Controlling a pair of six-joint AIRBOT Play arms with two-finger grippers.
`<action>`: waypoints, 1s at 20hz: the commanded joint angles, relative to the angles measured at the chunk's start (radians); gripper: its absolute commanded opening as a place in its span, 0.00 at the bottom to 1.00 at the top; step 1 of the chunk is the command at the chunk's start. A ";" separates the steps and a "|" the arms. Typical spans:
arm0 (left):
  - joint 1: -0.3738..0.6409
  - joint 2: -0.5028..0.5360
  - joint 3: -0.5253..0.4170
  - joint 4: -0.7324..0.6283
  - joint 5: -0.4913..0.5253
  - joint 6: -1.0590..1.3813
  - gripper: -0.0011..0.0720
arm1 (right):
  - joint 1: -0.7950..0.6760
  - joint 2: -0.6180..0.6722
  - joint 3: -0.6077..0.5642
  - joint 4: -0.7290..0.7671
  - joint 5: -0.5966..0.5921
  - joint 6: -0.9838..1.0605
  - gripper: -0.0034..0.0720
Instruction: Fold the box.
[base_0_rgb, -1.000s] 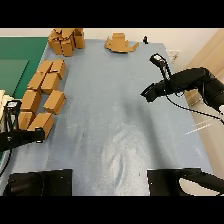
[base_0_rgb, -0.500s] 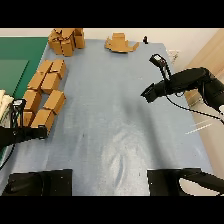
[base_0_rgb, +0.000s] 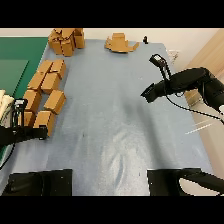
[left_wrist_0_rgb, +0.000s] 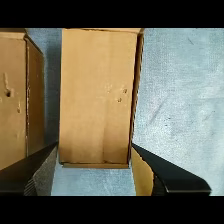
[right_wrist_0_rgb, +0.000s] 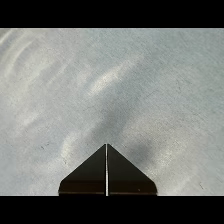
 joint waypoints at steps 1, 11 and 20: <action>0.001 0.002 0.027 0.025 -0.008 0.004 0.98 | 0.000 0.000 0.000 0.000 -0.002 0.000 0.05; -0.029 -0.048 0.490 -0.482 -0.130 0.290 0.97 | 0.008 -0.008 0.000 0.077 0.002 0.004 0.05; -0.430 -0.414 0.702 -0.545 -0.124 0.311 0.97 | 0.008 -0.010 0.000 0.060 -0.003 0.004 0.05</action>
